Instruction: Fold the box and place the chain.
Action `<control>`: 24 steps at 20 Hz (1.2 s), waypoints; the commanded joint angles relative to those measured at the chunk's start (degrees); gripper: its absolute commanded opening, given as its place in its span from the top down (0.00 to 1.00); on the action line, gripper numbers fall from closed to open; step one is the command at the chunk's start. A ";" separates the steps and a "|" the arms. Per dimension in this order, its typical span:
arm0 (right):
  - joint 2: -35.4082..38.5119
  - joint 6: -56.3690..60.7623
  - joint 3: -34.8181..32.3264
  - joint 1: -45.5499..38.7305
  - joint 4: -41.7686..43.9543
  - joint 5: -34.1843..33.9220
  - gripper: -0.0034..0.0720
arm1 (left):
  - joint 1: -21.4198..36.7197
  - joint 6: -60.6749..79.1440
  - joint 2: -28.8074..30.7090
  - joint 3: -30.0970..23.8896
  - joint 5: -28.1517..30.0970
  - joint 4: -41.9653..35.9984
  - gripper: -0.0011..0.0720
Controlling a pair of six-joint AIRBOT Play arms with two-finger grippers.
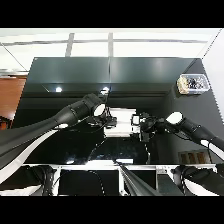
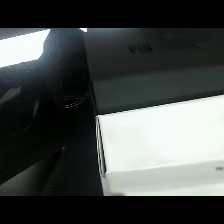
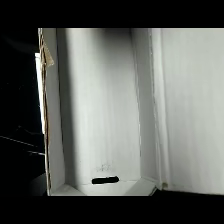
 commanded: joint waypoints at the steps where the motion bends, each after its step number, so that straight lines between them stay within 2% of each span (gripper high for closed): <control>1: -0.02 0.00 0.02 0.00 -0.02 0.02 0.66 | -0.44 -2.95 -0.76 0.44 -1.77 1.18 0.33; 9: -0.02 0.02 0.00 0.00 0.00 0.02 0.66 | -2.54 -7.89 -2.49 0.70 -0.61 1.05 0.33; 10: -0.02 0.00 0.00 0.00 0.00 0.02 0.66 | -2.89 -8.46 -2.49 0.72 -0.46 1.22 0.41; 11: -0.02 0.00 0.02 0.00 -0.02 0.02 0.66 | -2.91 -8.50 -2.49 0.83 -0.50 1.29 0.53; 15: -0.02 0.02 0.00 0.00 -0.02 0.02 0.66 | -2.89 -8.52 -2.49 1.60 -0.90 1.42 0.56; 16: -0.02 0.02 0.02 0.00 0.00 0.02 0.66 | -2.89 -8.52 -2.49 1.73 -0.96 1.42 0.69; 17: -0.02 0.00 0.00 0.00 -0.02 0.02 0.66 | -2.89 -8.55 -2.49 1.77 -0.94 1.40 0.71; 20: -0.02 0.02 0.00 0.00 0.00 0.02 0.66 | -2.89 -8.55 -2.49 1.77 -0.94 1.40 0.95; 23: -0.02 0.02 0.00 0.00 -0.02 0.02 0.66 | -2.91 -8.55 -2.47 1.77 -1.18 1.38 0.95; 24: -0.02 0.02 0.00 0.00 0.00 0.02 0.66 | -2.89 -8.55 -2.47 1.79 -1.16 1.16 0.90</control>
